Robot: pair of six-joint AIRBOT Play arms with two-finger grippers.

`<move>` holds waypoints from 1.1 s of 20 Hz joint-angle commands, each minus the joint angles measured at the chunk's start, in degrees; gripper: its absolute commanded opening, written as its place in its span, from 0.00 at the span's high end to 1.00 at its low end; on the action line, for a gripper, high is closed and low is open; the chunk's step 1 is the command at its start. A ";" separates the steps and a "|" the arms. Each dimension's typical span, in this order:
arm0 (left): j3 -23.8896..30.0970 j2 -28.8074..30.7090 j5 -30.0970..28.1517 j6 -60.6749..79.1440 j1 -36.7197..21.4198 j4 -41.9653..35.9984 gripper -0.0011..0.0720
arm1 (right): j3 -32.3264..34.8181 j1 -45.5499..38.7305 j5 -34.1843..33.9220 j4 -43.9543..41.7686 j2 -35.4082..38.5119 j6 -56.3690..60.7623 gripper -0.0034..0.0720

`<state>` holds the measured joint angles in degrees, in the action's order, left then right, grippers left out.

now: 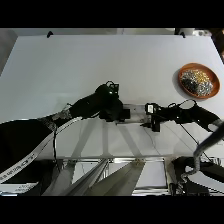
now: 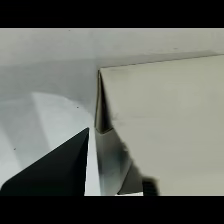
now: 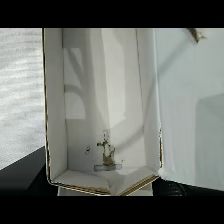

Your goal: Fold the box and place the chain.

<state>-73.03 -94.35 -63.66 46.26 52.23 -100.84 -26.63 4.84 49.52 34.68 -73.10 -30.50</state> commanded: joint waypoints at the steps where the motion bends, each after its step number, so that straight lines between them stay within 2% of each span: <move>1: -0.07 -0.48 3.06 -0.17 1.92 2.14 0.52 | 0.00 -0.02 0.00 0.00 0.02 0.02 0.41; 2: -0.07 -0.81 2.86 -0.17 2.12 2.12 0.56 | 0.00 -0.02 0.00 0.00 0.02 0.02 0.41; 3: -0.07 -1.25 2.32 -0.20 2.14 1.66 0.65 | 0.00 -0.02 0.00 0.00 0.02 0.02 0.41; 10: -0.04 -3.15 0.57 1.77 2.43 -0.22 0.66 | 0.00 -0.02 0.00 0.00 0.02 0.02 0.41; 12: -0.04 -3.15 0.48 2.40 2.51 -0.17 0.79 | 0.00 -0.02 0.00 0.00 0.02 0.02 0.41; 16: -0.04 -3.15 0.48 2.38 2.51 -0.02 0.81 | 0.00 -0.02 0.00 0.00 0.02 0.02 0.41; 17: -0.04 -3.15 0.48 2.40 2.51 -0.02 0.98 | 0.00 -0.02 0.00 0.00 0.02 0.02 0.41; 22: -0.04 -3.43 0.55 2.47 2.71 0.11 0.97 | 0.00 -0.02 0.00 0.00 0.02 0.02 0.41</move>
<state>-73.10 -97.58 -63.53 48.47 54.78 -100.66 -26.63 4.82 49.63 34.72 -73.10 -30.37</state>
